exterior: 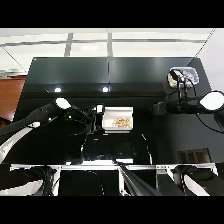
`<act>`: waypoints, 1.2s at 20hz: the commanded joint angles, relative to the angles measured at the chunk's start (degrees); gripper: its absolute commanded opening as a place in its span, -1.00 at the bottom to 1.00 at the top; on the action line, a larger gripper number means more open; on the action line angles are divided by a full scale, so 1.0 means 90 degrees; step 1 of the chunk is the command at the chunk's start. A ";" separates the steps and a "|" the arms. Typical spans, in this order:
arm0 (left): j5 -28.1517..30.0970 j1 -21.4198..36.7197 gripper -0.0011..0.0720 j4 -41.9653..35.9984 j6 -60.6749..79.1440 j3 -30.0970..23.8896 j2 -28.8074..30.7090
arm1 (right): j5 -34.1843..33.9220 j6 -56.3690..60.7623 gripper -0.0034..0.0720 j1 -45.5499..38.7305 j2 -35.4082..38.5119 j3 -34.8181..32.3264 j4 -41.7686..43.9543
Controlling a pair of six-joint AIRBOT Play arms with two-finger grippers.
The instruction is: Fold the box and place the chain.
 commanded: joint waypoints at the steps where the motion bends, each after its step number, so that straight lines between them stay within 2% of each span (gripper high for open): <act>1: 0.0049 -0.0017 -0.17 0.0019 -0.0005 0.0005 -0.0005 | -0.1122 0.0406 0.68 0.0279 -0.0107 -0.0002 0.0146; 2: 0.0049 -0.0015 -0.17 0.0019 -0.0005 0.0005 -0.0005 | -0.1484 0.0432 0.89 0.0398 -0.0223 0.0000 0.0376; 5: 0.0044 -0.0015 -0.17 0.0017 -0.0005 0.0005 -0.0005 | -0.2463 0.0423 0.89 0.0850 -0.0792 0.0000 0.1185; 8: 0.0044 -0.0015 -0.16 0.0017 -0.0005 0.0005 -0.0005 | -0.2812 0.0192 0.89 0.1350 -0.1319 0.0000 0.1226; 11: 0.0044 -0.0015 -0.17 0.0017 -0.0005 0.0005 -0.0005 | -0.2584 -0.0942 0.88 0.1634 -0.1404 0.0022 0.1222; 15: 0.0044 -0.0015 -0.17 0.0017 -0.0005 0.0005 -0.0005 | -0.1498 -0.3089 0.88 0.1659 -0.1401 0.0216 0.1224; 18: 0.0044 -0.0015 -0.17 0.0017 -0.0005 0.0005 -0.0005 | -0.1290 -0.4323 0.88 0.1671 -0.1401 0.0406 0.1224; 21: 0.0044 -0.0015 -0.17 0.0017 -0.0005 0.0005 -0.0005 | -0.1149 -0.5030 0.88 0.1683 -0.1404 0.0481 0.1236; 24: 0.0044 -0.0015 -0.17 0.0017 -0.0005 0.0005 -0.0005 | -0.0656 -0.5204 0.88 0.1683 -0.1404 0.0481 0.1224</act>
